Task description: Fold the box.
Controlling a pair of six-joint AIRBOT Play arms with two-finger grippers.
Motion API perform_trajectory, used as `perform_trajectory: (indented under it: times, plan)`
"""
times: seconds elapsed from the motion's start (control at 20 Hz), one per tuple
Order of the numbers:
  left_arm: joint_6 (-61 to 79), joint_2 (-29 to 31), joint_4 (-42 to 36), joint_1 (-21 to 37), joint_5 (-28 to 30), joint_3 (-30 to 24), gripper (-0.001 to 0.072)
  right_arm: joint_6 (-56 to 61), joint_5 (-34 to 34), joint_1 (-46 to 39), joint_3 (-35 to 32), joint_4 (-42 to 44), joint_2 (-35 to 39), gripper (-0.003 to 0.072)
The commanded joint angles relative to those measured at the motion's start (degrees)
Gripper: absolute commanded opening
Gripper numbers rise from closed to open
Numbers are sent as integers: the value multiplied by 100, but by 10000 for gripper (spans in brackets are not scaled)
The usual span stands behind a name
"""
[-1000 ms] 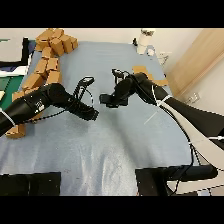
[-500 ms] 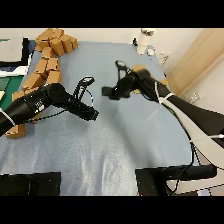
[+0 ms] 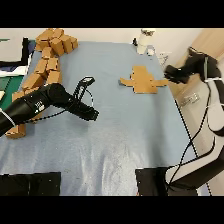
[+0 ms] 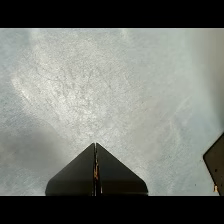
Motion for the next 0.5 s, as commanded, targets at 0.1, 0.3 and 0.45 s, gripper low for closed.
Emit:
perform_trajectory:
  times: [0.1, 0.3, 0.45]
  plan:
    - [0, -2, 4, 0, 0, 4, 10, -968, 229, -1311, 533, 1528, -1097, 343]
    - [0, -2, 4, 0, 0, 4, 10, -1287, 232, -1150, 922, 1615, -1665, 343]
    - [0, -2, 4, 0, 0, 4, 11, -1510, 221, -960, 1261, 1652, -2039, 343]
